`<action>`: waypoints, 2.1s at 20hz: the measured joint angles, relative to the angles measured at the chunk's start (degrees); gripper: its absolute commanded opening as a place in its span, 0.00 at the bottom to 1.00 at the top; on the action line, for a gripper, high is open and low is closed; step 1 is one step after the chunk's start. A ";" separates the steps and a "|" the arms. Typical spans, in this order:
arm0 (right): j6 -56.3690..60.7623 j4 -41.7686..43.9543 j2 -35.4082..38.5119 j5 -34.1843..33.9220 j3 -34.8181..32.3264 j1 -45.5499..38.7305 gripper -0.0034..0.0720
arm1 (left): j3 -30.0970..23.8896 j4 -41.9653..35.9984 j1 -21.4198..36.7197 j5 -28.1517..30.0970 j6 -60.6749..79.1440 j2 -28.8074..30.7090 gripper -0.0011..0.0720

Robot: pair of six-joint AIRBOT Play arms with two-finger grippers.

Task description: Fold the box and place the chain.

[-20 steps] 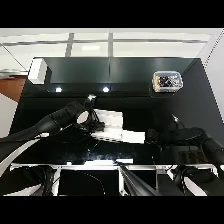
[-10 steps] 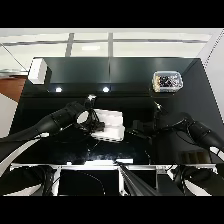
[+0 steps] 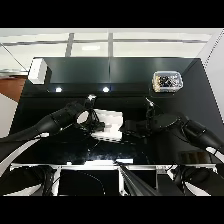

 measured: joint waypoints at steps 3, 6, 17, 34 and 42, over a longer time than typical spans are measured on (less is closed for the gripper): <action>4.52 -3.52 -1.25 1.79 1.46 2.86 0.74 | 0.00 0.02 0.00 0.02 0.00 0.00 0.05; 10.23 -8.85 -3.26 2.25 4.02 6.01 0.66 | 0.00 0.02 0.00 0.04 0.00 0.00 0.05; 31.28 -32.39 -10.82 -7.85 17.09 15.82 0.61 | 0.00 0.07 0.00 0.15 0.13 0.00 0.05; 44.63 -42.21 -15.54 -14.21 22.95 20.79 0.45 | 0.00 0.07 0.00 0.15 0.13 0.00 0.05; 47.06 -43.78 -19.61 -15.85 26.32 21.33 0.31 | 0.00 0.17 0.00 0.15 0.13 0.00 0.05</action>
